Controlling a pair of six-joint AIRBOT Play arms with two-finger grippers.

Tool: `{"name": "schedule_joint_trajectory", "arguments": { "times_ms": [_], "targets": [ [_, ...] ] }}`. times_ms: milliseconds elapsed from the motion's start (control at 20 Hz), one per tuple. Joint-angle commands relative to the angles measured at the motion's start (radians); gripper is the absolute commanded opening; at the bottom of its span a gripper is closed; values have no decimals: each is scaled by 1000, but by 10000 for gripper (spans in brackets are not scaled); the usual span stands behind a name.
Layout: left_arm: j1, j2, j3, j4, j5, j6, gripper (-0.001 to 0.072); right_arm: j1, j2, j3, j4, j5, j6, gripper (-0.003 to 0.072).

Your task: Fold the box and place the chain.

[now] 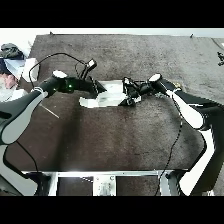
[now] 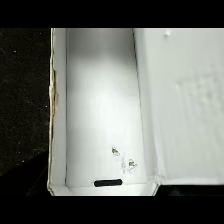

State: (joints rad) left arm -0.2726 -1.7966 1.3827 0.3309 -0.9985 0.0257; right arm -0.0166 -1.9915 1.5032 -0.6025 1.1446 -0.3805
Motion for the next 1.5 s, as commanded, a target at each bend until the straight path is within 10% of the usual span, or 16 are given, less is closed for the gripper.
{"name": "schedule_joint_trajectory", "arguments": {
  "times_ms": [0,950,1250,1450],
  "targets": [
    [-3,-76,97,34,70,-78,9,-1,0,0,0,0,0,535],
    [-2,-142,111,104,144,-69,10,-1,0,0,0,0,0,535],
    [106,-121,296,112,-166,-69,4,-1,0,0,0,0,0,535],
    [142,15,297,218,-180,-68,5,-1,0,0,0,0,0,535]
  ]
}}
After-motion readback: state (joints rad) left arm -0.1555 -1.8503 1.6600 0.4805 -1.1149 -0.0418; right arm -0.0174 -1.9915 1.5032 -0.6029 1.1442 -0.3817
